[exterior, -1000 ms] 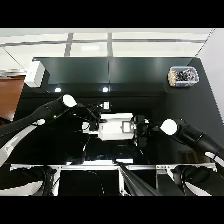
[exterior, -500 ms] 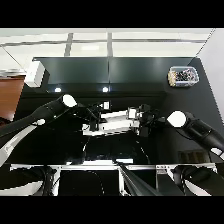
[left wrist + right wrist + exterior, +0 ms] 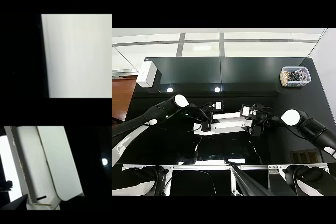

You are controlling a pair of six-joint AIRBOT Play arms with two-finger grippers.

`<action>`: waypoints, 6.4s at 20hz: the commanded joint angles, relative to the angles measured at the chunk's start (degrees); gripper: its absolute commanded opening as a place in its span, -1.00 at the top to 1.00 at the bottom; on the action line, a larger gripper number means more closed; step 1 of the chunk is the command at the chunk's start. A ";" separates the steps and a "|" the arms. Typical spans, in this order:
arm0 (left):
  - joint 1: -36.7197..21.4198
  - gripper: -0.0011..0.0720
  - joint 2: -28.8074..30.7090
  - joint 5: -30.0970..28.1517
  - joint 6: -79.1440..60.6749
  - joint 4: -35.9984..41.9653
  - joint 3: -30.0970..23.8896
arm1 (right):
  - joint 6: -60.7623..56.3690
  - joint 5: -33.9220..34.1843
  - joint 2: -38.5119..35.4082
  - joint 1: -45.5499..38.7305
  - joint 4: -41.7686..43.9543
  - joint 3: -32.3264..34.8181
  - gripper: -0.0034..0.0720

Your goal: Fold the box and place the chain.

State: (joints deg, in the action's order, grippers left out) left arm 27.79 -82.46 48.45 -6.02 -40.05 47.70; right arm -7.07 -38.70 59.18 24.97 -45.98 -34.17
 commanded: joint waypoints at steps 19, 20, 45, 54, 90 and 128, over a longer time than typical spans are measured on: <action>0.00 0.90 -0.02 0.17 -0.04 0.02 0.07 | 14.47 -1.62 6.16 -1.77 12.31 -0.02 -0.86; 0.00 0.90 -0.02 0.17 -0.04 0.02 0.07 | 14.93 -2.08 6.25 -2.36 12.98 -0.02 -0.86; 0.02 0.90 -0.02 0.28 0.09 0.07 0.07 | 24.59 -3.48 12.37 -4.13 16.22 3.72 -0.86; 0.02 0.90 -0.02 0.28 0.22 0.07 0.07 | 21.81 -1.05 12.96 -2.08 12.94 3.41 -0.86; -9.70 0.91 13.73 26.95 35.69 -5.40 -3.58 | 20.98 -1.11 13.31 -2.08 12.52 3.04 0.44; -8.02 -0.99 16.79 -1.46 8.39 -6.54 -13.09 | 20.98 -1.09 13.31 -2.08 12.52 3.06 0.44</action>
State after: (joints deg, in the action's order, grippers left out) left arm 16.91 -65.21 52.64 7.09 -40.10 35.20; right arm 13.91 -39.77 72.49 22.87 -33.45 -31.11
